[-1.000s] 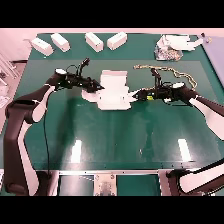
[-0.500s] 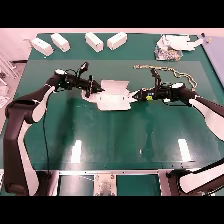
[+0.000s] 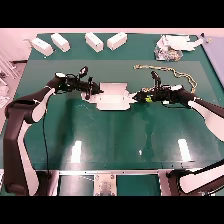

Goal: Fold the box and place the chain.

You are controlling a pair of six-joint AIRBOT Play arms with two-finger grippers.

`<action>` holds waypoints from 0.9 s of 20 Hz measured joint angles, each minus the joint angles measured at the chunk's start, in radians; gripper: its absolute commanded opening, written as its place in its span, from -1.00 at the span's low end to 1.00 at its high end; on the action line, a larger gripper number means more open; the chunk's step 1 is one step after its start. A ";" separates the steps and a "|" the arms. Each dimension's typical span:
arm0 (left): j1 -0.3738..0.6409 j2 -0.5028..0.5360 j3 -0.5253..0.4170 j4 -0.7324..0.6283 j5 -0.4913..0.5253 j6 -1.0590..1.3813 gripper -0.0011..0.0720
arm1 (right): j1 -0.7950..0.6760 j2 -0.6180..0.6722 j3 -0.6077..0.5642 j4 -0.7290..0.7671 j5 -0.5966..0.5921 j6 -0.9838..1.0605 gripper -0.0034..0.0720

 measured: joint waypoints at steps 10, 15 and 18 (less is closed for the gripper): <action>-0.001 -0.002 -0.002 0.006 0.011 0.007 -0.93 | -0.036 0.032 0.054 -0.014 -0.030 -0.047 0.23; 0.000 0.000 -0.019 0.005 0.015 0.038 -0.93 | -0.081 0.090 0.077 -0.005 -0.027 -0.059 0.23; 0.001 0.000 -0.024 0.005 0.019 0.054 -0.92 | -0.097 0.106 0.081 -0.004 -0.027 -0.061 0.23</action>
